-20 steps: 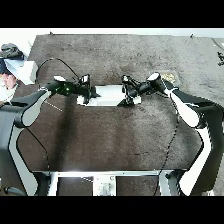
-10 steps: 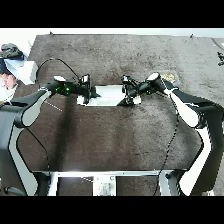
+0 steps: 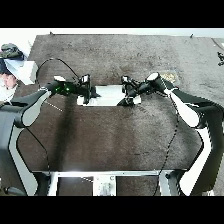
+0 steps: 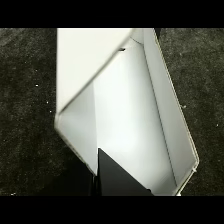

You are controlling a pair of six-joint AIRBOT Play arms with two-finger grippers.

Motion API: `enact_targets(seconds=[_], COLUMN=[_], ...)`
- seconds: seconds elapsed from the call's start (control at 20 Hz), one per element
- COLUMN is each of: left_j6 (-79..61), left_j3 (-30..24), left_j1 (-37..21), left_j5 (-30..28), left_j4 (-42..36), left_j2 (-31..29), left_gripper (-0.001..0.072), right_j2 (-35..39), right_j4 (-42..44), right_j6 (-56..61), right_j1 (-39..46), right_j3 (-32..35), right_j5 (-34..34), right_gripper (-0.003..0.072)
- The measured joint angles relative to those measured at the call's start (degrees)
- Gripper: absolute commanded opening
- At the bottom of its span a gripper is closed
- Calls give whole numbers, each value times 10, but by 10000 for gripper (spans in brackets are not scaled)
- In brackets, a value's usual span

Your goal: Fold the box and place the chain.

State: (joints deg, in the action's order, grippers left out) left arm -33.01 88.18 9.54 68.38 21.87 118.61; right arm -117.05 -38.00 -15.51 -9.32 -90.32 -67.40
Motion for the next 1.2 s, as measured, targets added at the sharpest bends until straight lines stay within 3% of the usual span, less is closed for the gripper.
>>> enact_targets(seconds=[0.15,0.3,0.35,0.4,1.2], left_j6=[0,0,0,0,0], left_j3=[0,0,0,0,0], left_j1=[0,0,0,0,0], left_j5=[0,0,0,0,-1], left_j4=[0,0,0,0,0], left_j2=[0,0,0,0,0], left_gripper=[12,12,12,12,13], right_j2=[0,0,0,0,0], right_j4=[-5,-9,-9,-9,-12], right_j6=[0,0,0,0,0], right_j1=[0,-1,-1,-1,0], right_j3=[0,0,0,0,0], right_j5=[3,7,8,9,18], right_gripper=[550,510,368,347,346])
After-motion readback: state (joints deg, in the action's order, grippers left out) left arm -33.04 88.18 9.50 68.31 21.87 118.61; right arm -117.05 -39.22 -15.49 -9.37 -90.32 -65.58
